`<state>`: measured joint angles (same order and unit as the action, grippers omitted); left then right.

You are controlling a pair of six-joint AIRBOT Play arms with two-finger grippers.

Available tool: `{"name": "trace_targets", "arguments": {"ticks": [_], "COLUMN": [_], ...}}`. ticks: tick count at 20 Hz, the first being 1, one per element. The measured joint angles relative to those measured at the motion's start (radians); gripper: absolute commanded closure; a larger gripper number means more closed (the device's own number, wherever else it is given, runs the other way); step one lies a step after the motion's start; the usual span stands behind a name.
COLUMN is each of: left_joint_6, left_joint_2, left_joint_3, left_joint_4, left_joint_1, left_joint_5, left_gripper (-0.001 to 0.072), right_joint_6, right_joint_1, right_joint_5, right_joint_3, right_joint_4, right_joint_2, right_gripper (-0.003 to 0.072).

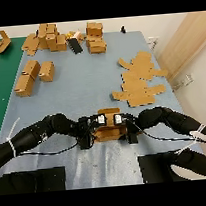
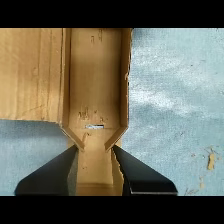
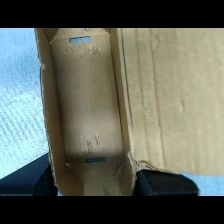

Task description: Fold the box.

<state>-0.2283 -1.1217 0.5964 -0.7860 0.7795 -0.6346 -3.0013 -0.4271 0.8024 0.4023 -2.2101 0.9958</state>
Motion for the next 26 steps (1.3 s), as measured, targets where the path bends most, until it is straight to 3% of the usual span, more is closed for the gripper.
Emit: {"name": "trace_targets", "arguments": {"ticks": [1,2,3,10,26], "left_joint_6": [0.0,0.0,0.0,0.004,0.011], "left_joint_2": [0.0,0.0,0.0,0.0,-0.019], "left_joint_3": [0.0,0.0,0.0,0.0,0.003], "left_joint_4": [0.001,0.001,0.002,0.006,0.047], "left_joint_1": [0.0,0.0,0.0,0.001,0.074], "left_joint_5": [0.0,0.0,0.0,0.006,0.157], "left_gripper": [0.042,0.0508,0.0542,0.0542,0.0543], "right_joint_6": [0.0,0.0,0.0,0.0,0.002], "right_joint_1": [0.0,0.0,0.0,0.0,0.0], "right_joint_5": [0.0,0.0,0.0,0.0,0.0], "right_joint_3": [0.0,0.0,0.0,0.0,0.0], "right_joint_4": [0.0,0.0,0.0,0.0,0.0], "right_joint_2": [0.0,0.0,0.0,0.0,0.0], "right_gripper": [0.0235,0.0235,0.0235,0.0235,0.0235]}}
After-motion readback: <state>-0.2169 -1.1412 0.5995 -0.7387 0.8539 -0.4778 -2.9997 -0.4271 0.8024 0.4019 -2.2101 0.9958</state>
